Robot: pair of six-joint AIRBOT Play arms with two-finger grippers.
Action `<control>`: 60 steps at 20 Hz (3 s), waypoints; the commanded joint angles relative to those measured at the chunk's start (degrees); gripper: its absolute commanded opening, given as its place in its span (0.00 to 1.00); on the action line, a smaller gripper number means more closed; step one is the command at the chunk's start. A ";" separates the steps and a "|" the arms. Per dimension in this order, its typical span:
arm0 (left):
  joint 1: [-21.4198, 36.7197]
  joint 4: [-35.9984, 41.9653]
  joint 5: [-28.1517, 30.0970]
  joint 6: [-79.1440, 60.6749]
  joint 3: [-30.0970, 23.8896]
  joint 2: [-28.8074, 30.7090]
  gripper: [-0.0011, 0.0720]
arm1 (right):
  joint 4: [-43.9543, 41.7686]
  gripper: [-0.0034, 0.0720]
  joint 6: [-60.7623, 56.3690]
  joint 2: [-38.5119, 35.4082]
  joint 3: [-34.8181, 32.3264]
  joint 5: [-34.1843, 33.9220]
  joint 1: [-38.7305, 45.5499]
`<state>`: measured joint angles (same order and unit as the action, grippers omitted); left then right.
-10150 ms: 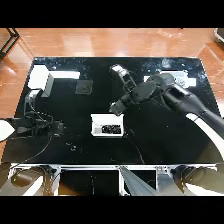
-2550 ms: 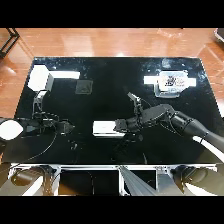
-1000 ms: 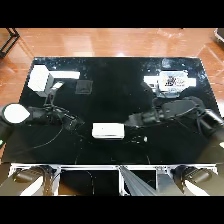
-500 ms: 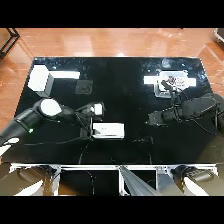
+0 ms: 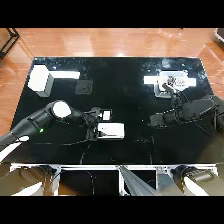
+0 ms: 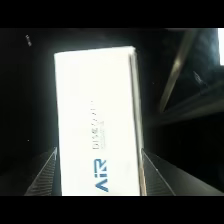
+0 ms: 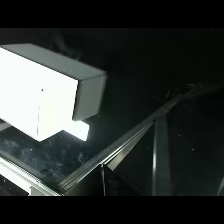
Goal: Fold the box and place the chain.
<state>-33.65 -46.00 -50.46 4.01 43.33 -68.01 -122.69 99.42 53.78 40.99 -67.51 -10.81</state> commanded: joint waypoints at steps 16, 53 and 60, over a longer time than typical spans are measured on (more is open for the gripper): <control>-0.28 0.00 0.98 3.91 0.87 -2.34 0.89 | 0.15 0.07 -0.04 -0.04 -0.46 1.75 0.00; -1.70 -2.89 1.36 5.49 0.87 -1.99 0.89 | -0.07 0.07 -0.04 -0.04 -0.46 1.73 0.00; -1.70 -2.86 1.44 5.46 0.87 -1.99 0.89 | -0.07 0.07 -0.04 -0.04 -0.46 1.73 0.00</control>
<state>-35.33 -48.82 -49.06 9.45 44.16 -70.02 -122.76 99.37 53.78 40.53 -65.78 -10.81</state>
